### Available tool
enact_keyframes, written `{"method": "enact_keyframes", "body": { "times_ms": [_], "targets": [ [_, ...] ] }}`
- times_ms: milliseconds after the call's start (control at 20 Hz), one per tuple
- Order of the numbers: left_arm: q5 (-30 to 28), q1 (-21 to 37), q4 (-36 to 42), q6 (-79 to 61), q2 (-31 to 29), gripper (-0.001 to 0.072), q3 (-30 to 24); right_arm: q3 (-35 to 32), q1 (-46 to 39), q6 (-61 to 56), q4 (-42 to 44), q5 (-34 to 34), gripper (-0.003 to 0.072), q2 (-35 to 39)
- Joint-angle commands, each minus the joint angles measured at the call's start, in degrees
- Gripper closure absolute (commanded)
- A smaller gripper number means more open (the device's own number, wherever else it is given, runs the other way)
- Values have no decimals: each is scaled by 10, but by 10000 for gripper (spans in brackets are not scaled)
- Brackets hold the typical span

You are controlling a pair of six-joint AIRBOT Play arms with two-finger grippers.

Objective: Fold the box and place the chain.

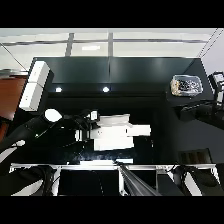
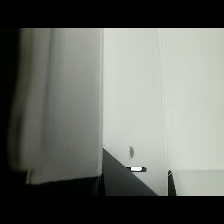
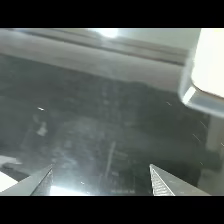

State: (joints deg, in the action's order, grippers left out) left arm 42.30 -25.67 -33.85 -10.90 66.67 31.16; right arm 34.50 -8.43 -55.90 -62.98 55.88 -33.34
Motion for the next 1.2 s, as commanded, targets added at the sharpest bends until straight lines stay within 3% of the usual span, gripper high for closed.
{"method": "enact_keyframes", "body": {
  "times_ms": [0, 150, 500, 650, 750, 900, 950, 1150],
  "targets": [
    [-7, 0, 2, -8, 24, 683, 0, -33, 0, 122, 97, -12, -16, 0],
    [15, 0, -2, -12, 39, 684, -1, -70, 1, 193, 146, -13, -16, 0],
    [3, -2, 2, -41, 42, 684, 0, -156, 3, 312, 227, -5, -17, 0],
    [0, -3, 0, -41, 49, 684, 0, -179, 44, 383, 239, -18, -17, 0],
    [-3, -8, 0, -41, 50, 683, 0, -190, 89, 403, 238, -77, -17, -1],
    [-4, -9, 0, -41, 50, 684, 0, -185, 155, 398, 233, -240, -15, -18],
    [-5, -9, 0, -41, 50, 683, 0, -175, 168, 398, 233, -248, -15, -30],
    [-6, -9, 2, -41, 50, 683, 0, -122, 213, 422, 233, -142, -17, -129]
  ]
}}
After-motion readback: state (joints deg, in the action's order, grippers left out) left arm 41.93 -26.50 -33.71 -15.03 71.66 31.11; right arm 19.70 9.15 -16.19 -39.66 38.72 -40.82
